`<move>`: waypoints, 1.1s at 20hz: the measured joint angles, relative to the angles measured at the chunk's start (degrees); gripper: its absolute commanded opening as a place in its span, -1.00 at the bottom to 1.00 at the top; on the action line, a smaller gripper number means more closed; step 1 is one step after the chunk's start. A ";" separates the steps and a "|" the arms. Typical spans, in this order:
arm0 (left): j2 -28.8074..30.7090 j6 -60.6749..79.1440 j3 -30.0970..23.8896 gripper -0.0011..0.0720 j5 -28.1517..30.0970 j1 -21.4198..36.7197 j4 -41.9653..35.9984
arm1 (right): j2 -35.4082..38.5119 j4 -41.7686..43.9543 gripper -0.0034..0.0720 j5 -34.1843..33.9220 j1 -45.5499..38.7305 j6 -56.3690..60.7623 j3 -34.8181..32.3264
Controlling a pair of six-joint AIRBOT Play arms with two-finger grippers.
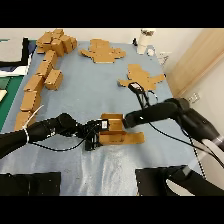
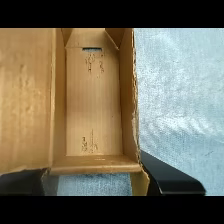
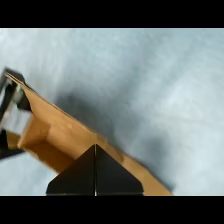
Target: Fold the box.
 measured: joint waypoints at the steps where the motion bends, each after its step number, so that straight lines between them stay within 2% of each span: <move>1: 0.00 -0.02 0.00 0.31 -0.02 0.00 0.00 | 3.32 -1.27 -0.90 -3.13 0.00 -1.33 -1.27; 2: 0.02 0.00 0.02 0.31 0.02 0.00 0.00 | 6.32 -1.88 -0.54 -6.29 0.11 -3.48 -2.82; 3: 0.00 -0.02 0.00 0.31 0.00 0.00 -0.02 | 9.27 -2.16 0.29 -9.01 0.28 -6.29 -4.90; 4: 0.02 0.00 0.00 0.31 0.02 0.00 0.02 | 11.80 -2.82 0.62 -11.37 0.44 -9.53 -7.26; 7: 0.00 -0.02 0.00 0.31 0.00 0.00 -0.02 | 15.74 -5.09 0.62 -11.56 0.68 -20.96 -13.70; 10: 0.00 -0.02 0.00 0.31 0.00 0.00 -0.02 | 15.28 -6.49 0.62 -4.39 0.81 -30.73 -17.29; 16: 0.00 -0.02 0.00 0.31 0.00 0.00 -0.02 | 9.09 -2.80 0.62 8.22 0.85 -44.30 -19.04; 22: 0.00 -0.02 0.00 0.31 0.00 0.00 -0.02 | 6.73 0.52 0.59 13.44 0.94 -50.60 -18.80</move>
